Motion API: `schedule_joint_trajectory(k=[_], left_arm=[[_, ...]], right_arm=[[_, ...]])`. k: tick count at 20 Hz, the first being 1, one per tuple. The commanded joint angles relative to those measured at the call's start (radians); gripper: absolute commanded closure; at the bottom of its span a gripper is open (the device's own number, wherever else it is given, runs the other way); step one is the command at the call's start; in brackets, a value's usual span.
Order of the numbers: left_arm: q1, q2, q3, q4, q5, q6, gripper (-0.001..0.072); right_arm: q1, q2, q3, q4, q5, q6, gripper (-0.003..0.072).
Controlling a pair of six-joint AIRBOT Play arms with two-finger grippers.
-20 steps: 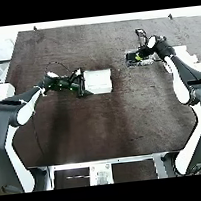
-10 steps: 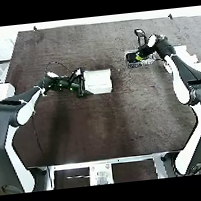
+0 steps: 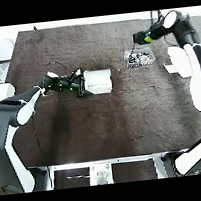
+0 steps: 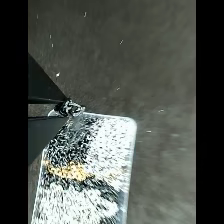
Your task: Fold the box and place the chain.
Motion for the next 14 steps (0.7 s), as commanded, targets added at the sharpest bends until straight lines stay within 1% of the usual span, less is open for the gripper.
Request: schedule_joint_trajectory(k=[1,6,10,14], left_arm=[[0.000,0.000,0.000,0.000,0.000,0.000,0.0217],[0.000,0.000,0.000,0.000,0.000,0.000,0.0217],[0.000,0.000,0.000,0.000,0.000,0.000,0.0217],[0.000,0.000,0.000,0.000,0.001,0.000,0.0217]], right_arm=[[0.017,0.137,0.001,0.001,0.033,-0.045,0.0686],[0.087,0.346,0.001,-0.034,0.047,-0.084,0.0687],[0.156,0.451,0.001,-0.116,0.072,-0.085,0.0687],[0.246,0.528,0.001,-0.124,0.074,-0.122,0.0687]])
